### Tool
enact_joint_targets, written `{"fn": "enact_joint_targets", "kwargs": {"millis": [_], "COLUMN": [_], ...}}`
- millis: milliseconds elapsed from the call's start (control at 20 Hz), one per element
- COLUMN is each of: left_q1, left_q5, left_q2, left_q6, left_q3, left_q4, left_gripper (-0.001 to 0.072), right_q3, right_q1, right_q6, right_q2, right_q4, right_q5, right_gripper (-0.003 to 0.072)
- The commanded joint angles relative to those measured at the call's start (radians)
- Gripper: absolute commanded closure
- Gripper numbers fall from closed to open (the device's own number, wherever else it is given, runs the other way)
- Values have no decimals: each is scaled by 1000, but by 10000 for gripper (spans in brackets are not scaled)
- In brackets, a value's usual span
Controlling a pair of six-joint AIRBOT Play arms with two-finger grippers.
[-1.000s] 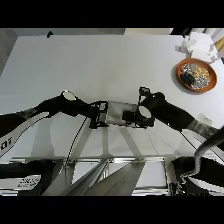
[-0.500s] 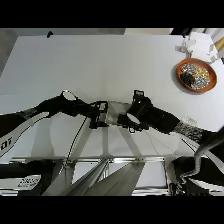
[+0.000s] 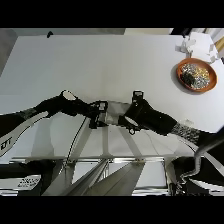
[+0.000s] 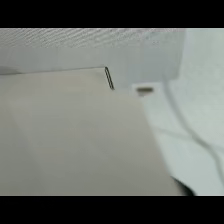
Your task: Fold the box and place the chain.
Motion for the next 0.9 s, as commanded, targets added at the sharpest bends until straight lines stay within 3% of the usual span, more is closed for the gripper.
{"fn": "enact_joint_targets", "kwargs": {"millis": [0,200,750,850], "left_q1": [0,0,0,0], "left_q5": [2,2,2,2], "left_q2": [-1,-1,-1,-1], "left_q6": [0,0,0,0], "left_q3": [0,0,0,0], "left_q4": [-1,-1,-1,-1], "left_gripper": [437,437,437,437], "right_q3": [1,1,1,1], "right_q1": [2,1,-5,-24], "right_q6": [-2,-5,-196,-198], "right_q2": [2,2,2,2], "right_q4": [-50,-113,-111,-90], "right_q5": [-2,-5,-24,-39], "right_gripper": [438,440,447,388]}}
